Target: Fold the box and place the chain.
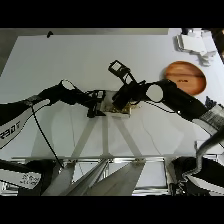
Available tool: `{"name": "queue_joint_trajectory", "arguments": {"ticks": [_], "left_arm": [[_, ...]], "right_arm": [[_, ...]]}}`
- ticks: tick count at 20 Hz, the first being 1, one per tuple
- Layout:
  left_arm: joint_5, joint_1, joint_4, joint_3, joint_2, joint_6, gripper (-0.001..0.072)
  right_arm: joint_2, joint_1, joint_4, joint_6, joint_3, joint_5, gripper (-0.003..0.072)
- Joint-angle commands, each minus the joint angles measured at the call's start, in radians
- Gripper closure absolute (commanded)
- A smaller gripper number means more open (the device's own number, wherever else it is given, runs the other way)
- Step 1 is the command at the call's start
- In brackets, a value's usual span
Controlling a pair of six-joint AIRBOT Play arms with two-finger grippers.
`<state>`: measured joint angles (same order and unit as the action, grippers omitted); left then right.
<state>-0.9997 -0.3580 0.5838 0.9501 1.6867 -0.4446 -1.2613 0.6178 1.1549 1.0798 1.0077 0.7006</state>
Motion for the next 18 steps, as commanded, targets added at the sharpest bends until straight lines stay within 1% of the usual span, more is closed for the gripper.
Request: {"name": "queue_joint_trajectory", "arguments": {"ticks": [1, 3, 6, 8, 9, 11, 13, 15, 18], "left_arm": [[0.000, 0.001, 0.000, 0.001, -0.001, 0.000, 0.0634], [0.000, 0.001, 0.000, 0.001, -0.001, 0.000, 0.0634], [0.000, 0.001, 0.000, 0.001, -0.001, 0.000, 0.0634], [0.000, 0.001, 0.000, 0.001, -0.001, 0.000, 0.0634], [0.000, 0.001, 0.000, 0.001, -0.001, 0.000, 0.0634], [0.000, 0.001, 0.000, 0.001, -0.001, 0.000, 0.0634], [0.000, 0.001, 0.000, 0.001, -0.001, 0.000, 0.0634], [0.000, 0.001, 0.000, 0.001, -0.001, 0.000, 0.0634], [0.000, 0.001, 0.000, 0.001, -0.001, 0.000, 0.0634]], "right_arm": [[0.061, -0.059, 0.000, -0.071, -0.008, 0.097, 0.0374], [0.139, -0.117, 0.000, -0.147, -0.060, 0.106, 0.0375], [0.257, -0.247, 0.000, -0.283, -0.213, 0.098, 0.0378], [0.267, -0.338, 0.000, -0.372, -0.289, 0.099, 0.0385], [0.254, -0.365, -0.001, -0.441, -0.310, 0.098, 0.0385], [0.200, -0.390, -0.014, -0.641, -0.324, 0.079, 0.0380], [0.111, -0.407, -0.148, -0.926, -0.324, 0.041, 0.0264], [0.023, -0.408, -0.309, -1.184, -0.324, 0.047, 0.0260], [-0.074, -0.408, -0.512, -1.484, -0.324, 0.080, 0.0256]]}}
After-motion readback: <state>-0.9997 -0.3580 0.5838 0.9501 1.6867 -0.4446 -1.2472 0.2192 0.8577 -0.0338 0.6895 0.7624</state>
